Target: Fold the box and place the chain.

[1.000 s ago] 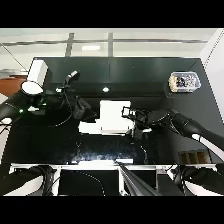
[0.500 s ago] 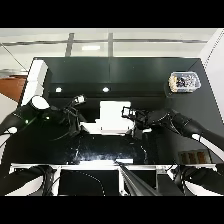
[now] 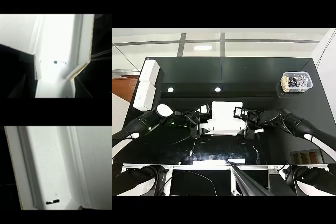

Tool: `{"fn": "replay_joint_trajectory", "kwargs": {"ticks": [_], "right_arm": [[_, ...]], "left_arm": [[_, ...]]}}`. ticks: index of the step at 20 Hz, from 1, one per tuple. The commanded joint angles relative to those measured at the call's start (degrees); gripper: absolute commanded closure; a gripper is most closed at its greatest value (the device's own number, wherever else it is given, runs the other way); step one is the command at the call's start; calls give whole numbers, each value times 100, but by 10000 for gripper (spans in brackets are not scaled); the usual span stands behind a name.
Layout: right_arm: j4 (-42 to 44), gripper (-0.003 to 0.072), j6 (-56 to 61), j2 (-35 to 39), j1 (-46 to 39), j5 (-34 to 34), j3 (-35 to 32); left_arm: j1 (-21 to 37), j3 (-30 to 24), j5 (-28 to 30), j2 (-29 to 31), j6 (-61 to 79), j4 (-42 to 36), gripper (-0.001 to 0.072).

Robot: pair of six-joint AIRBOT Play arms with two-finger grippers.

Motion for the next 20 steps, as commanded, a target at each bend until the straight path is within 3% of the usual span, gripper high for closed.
{"fn": "replay_joint_trajectory", "kwargs": {"ticks": [1,3,5,7,15,17,20], "right_arm": [[2,335,2,-2,2,4,0],[2,335,2,-2,2,4,0],[4,335,2,-2,2,2,0],[4,335,2,-2,2,2,0],[4,335,2,-2,2,4,0],[2,335,2,-2,4,4,0],[4,335,2,-2,4,4,0]], "left_arm": [[-160,-9,-28,-9,317,-39,55],[-203,-9,-24,-9,341,-42,305],[-203,-9,-7,-9,400,-66,348],[-205,-9,-26,-9,400,-90,475],[-262,-9,-20,-35,398,-726,495],[-352,-9,-2,-94,400,-723,616],[-490,-9,4,-278,400,-931,618]]}}
